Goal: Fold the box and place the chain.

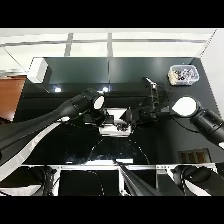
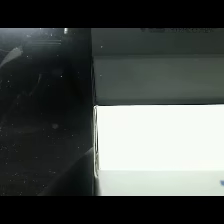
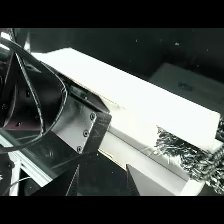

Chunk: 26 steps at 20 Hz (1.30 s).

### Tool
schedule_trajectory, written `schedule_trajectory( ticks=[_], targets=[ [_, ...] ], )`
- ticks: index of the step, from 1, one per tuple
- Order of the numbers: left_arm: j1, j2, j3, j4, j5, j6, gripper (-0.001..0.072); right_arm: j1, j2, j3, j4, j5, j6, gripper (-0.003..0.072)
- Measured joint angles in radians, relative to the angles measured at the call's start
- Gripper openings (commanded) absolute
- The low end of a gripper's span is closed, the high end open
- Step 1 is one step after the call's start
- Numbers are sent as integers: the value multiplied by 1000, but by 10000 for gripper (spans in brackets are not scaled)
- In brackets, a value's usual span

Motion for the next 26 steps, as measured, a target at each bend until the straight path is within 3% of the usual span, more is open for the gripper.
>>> schedule_trajectory(
  ticks=[3,6,9,10,11,12,18,23,26],
  targets=[
    [0,0,0,0,0,0,26,-49,44,-2,-58,84,-16,353],
    [0,0,0,0,0,0,26,-92,119,-9,-274,153,-21,353],
    [0,0,0,0,0,0,26,-111,159,-54,-529,137,-23,359],
    [0,0,0,0,0,0,26,-115,166,-82,-593,98,-28,587],
    [0,0,0,0,0,0,26,-117,170,-114,-633,51,-43,720],
    [0,0,0,0,0,0,26,-117,172,-145,-647,0,-68,720],
    [0,0,0,0,-1,0,26,-68,84,-235,-532,-211,-539,720],
    [0,0,0,0,-1,0,26,-69,-25,-247,-187,-238,-1155,720],
    [0,0,0,0,-1,0,26,-81,-75,-249,-49,-205,-1397,720]
  ],
)
